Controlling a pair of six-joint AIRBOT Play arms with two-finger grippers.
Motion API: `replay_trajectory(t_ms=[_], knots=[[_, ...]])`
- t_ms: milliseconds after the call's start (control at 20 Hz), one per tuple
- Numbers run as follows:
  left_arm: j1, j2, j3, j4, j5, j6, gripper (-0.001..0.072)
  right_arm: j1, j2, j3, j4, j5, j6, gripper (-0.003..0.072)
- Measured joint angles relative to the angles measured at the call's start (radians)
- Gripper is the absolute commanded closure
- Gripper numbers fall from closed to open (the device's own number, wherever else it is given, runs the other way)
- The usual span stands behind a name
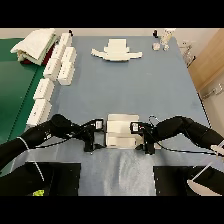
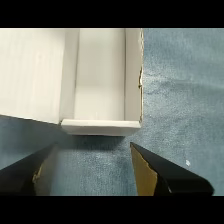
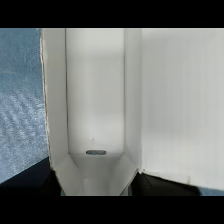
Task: Fold the box.
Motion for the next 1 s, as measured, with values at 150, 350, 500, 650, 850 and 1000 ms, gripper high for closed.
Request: replay_trajectory(t_ms=[150, 350, 500, 650, 850, 1000], knots=[[-0.023, -0.023, 0.003, -0.02, 0.006, 0.01, 0.0028, 0.0, 0.0, 0.0, 0.0, 0.0, 0.0, 0.0178], [-0.042, -0.055, 0.024, -0.035, 0.023, 0.013, 0.0029, 0.0, 0.0, 0.0, 0.0, 0.0, 0.0, 0.0179], [-0.05, -0.084, 0.047, -0.037, 0.008, 0.012, 0.0029, 0.0, 0.0, 0.0, 0.0, 0.0, 0.0, 0.0178], [-0.064, -0.099, 0.059, -0.033, 0.0, 0.005, 0.003, 0.0, 0.0, 0.0, 0.0, 0.0, 0.0, 0.0178], [-0.094, -0.113, 0.071, -0.016, 0.017, -0.031, 0.0031, 0.0, 0.0, 0.0, 0.0, 0.0, 0.0, 0.0179], [-0.105, -0.118, 0.076, 0.003, 0.026, -0.053, 0.0031, 0.0, 0.0, 0.0, 0.0, 0.0, 0.0, 0.0178]])
